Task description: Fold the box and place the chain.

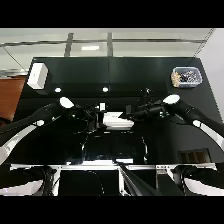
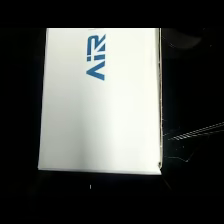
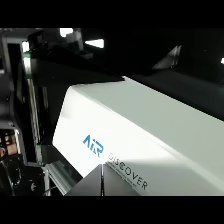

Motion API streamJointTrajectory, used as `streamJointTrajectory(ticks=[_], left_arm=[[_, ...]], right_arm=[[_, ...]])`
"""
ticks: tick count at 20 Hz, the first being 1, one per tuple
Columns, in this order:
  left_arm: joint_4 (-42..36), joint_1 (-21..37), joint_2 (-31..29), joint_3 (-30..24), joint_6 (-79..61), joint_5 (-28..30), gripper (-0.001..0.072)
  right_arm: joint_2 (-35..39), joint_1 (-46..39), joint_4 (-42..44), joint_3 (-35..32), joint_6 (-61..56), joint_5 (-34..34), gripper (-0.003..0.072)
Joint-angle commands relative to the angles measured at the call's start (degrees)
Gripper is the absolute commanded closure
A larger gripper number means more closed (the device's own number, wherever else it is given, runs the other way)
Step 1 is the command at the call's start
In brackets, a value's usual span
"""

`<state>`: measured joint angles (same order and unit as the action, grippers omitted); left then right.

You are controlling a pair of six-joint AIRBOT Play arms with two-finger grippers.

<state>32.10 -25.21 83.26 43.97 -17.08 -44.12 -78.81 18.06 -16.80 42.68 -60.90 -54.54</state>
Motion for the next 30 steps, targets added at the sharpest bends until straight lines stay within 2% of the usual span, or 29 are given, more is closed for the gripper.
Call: streamJointTrajectory(ticks=[1,10,15,17,19,22,25,27,30], left_arm=[[0.0,0.0,0.0,0.0,0.0,0.0,0.0323],[0.0,0.0,0.0,0.0,0.0,0.0,0.0323],[0.0,0.0,0.0,0.0,0.0,0.0,0.0323],[0.0,0.0,0.0,0.0,0.0,0.0,0.0323],[0.0,0.0,0.0,0.0,0.0,0.0,0.0323],[0.0,0.0,0.0,0.0,0.0,0.0,0.0323],[0.0,0.0,0.0,0.0,0.0,0.0,0.0323],[0.0,0.0,0.0,0.0,0.0,0.0,0.0323],[-0.3,-0.1,0.0,0.0,0.0,0.7,0.0323]], right_arm=[[-0.4,0.3,-4.7,0.0,-2.5,2.1,0.0677],[-1.5,0.9,-4.9,0.1,0.9,1.8,0.0676],[-0.1,-0.3,-6.6,6.7,4.9,-6.1,0.0676],[2.6,-1.6,-13.8,11.1,4.2,-8.5,0.0676],[6.2,-3.2,-24.6,14.4,0.2,-6.6,0.0676],[11.3,-4.5,-47.7,15.5,-10.5,1.0,0.0676],[12.1,-4.5,-70.2,15.4,-24.4,4.9,0.0676],[12.1,-4.5,-72.6,15.4,-26.9,6.5,0.0676],[12.1,-4.5,-68.8,15.4,-26.9,6.8,0.0676]])
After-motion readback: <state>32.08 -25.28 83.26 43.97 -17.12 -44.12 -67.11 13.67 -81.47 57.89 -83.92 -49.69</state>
